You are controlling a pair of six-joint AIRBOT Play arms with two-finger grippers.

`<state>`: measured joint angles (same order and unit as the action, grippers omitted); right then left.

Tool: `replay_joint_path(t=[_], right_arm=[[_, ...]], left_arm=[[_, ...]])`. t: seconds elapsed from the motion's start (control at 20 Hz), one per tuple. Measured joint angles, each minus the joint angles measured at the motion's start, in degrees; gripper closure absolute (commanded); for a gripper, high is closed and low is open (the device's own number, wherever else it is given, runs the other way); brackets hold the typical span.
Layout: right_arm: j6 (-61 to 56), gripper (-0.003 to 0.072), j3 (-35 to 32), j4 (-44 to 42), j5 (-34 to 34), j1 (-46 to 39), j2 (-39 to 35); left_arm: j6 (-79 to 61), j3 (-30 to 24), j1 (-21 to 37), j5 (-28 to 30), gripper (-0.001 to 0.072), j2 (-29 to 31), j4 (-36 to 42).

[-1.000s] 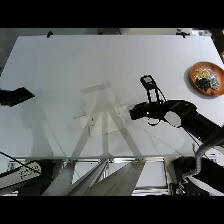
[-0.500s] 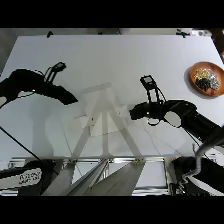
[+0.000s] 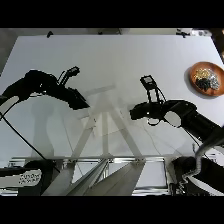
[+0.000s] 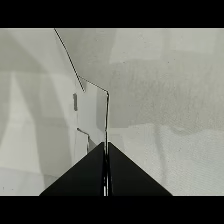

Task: Fold the box and place the chain.

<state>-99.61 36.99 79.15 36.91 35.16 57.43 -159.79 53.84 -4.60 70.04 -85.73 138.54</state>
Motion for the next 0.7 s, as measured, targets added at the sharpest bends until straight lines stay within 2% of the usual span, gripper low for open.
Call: replay_joint_path(t=[0.25, 0.6, 0.7], right_arm=[[0.0, 0.0675, 0.0, -0.1, -0.1, 0.0, 0.0], [0.0, 0.0675, 0.0, -0.1, -0.1, 0.0, 0.0], [0.0, 0.0675, 0.0, -0.1, -0.1, 0.0, 0.0]], left_arm=[[-1.6, 0.2, -0.2, 0.9, 0.0134, -0.1, -0.3], [0.2, 1.7, 7.8, 1.0, 0.0135, 0.2, -1.6], [0.3, 1.9, 8.5, 2.0, 0.0136, 0.2, -0.6]])
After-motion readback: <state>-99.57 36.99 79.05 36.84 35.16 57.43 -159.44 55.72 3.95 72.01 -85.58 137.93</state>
